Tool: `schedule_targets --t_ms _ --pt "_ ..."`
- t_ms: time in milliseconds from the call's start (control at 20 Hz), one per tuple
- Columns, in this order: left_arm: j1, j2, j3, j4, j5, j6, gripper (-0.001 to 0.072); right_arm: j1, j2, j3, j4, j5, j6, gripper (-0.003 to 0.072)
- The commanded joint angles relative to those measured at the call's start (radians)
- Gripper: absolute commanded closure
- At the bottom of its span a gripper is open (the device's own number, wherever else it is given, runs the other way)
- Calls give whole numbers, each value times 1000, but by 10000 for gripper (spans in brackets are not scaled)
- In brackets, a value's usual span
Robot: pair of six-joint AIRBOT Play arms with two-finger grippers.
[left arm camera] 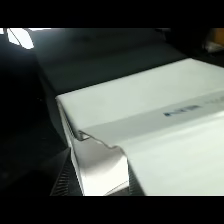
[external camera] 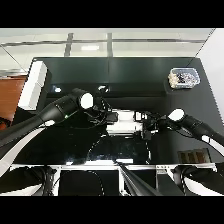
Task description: Fold the box and place the chain.
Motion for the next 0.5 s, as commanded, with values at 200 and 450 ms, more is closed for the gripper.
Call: schedule_targets --t_ms 200,450 --pt "-29 -2 2 95 2 -140 310 0 0 0 0 0 0 282" --pt "-42 -5 2 140 1 -227 362 0 0 0 0 0 0 283"
